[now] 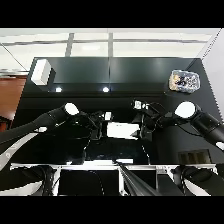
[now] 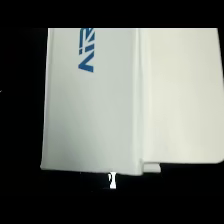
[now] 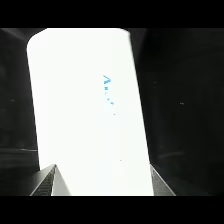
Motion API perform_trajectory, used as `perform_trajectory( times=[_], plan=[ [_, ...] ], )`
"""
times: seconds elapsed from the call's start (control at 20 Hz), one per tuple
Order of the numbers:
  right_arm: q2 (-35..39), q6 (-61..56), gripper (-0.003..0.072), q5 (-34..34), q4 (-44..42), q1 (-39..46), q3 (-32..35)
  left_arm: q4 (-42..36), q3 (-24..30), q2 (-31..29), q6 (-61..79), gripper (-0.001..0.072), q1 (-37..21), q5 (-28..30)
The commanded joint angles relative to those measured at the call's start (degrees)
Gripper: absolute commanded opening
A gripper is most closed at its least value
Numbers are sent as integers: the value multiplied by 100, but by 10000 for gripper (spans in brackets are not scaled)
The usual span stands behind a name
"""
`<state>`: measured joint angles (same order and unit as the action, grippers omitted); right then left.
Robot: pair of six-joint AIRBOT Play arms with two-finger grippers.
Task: Fold the box and place the chain.
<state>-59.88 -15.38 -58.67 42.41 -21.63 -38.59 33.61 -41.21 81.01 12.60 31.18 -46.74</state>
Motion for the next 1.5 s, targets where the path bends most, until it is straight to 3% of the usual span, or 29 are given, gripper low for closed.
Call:
perform_trajectory(
  times=[0.0, 0.15, 0.25, 0.4, 1.45],
  plan=[
    [-4, 17, 712, 142, -26, -4, 13, 0, -4, 4, 2, 343, 2, 2],
    [-7, 15, 709, 369, 31, -59, 79, 0, -4, 4, 2, 342, 2, 2],
    [-4, -72, 454, 389, 28, -59, 79, 0, -4, 4, 2, 342, 2, 2],
    [-4, -256, 337, 382, 22, -59, 76, 2, -4, 4, 2, 342, 2, 2],
    [-17, -461, 337, 374, 116, -129, 127, 0, -4, 4, 2, 343, 2, 2]
  ],
)
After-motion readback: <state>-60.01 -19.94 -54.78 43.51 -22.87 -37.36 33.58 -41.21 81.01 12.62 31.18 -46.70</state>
